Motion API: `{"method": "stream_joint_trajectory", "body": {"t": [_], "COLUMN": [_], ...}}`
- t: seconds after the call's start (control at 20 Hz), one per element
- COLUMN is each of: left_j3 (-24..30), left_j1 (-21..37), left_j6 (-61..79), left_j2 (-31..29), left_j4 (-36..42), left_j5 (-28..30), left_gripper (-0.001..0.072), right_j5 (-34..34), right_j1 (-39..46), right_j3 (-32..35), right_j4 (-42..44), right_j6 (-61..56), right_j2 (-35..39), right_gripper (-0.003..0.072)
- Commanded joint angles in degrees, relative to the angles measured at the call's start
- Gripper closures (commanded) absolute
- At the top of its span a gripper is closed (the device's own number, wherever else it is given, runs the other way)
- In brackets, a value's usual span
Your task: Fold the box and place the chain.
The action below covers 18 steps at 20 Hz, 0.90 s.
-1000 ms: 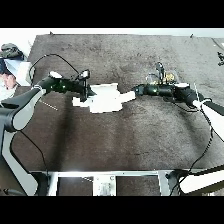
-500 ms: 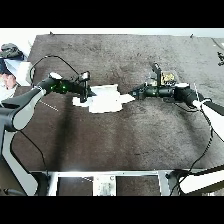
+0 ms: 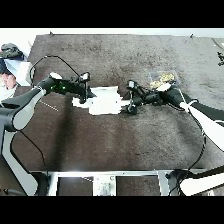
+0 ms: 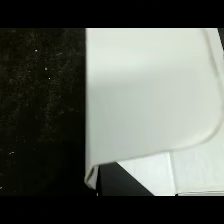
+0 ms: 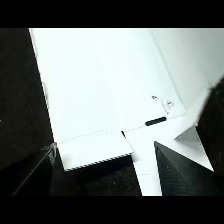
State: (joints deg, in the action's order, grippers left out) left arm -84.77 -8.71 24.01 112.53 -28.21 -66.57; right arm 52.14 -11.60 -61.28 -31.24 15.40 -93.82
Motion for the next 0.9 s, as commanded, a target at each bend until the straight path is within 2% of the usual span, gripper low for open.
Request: {"method": "stream_joint_trajectory", "body": {"t": [0.0, 0.4, 0.55, 0.85], "left_j3": [0.0, 0.0, 0.0, 0.0], "left_j1": [0.0, 0.0, 0.0, 0.0], "left_j6": [0.0, 0.0, 0.0, 0.0], "left_j2": [0.0, 0.0, 0.0, 0.0], "left_j4": [0.0, 0.0, 0.0, 0.0], "left_j5": [-0.3, -0.3, -0.3, -0.3], "left_gripper": [0.0697, 0.0697, 0.0697, 0.0696], "right_j5": [-5.7, -6.1, -8.4, -8.2], "right_j1": [-4.1, -6.3, -8.3, -8.7], "right_j3": [0.0, 0.0, 0.0, 0.2], "right_j4": [-6.7, -9.6, -12.1, -12.3], "right_j6": [-0.4, -0.4, -0.4, -2.2], "right_j2": [1.3, 1.1, 1.1, 1.1], "right_gripper": [-0.0029, -0.0029, -0.0029, -0.0029]}}
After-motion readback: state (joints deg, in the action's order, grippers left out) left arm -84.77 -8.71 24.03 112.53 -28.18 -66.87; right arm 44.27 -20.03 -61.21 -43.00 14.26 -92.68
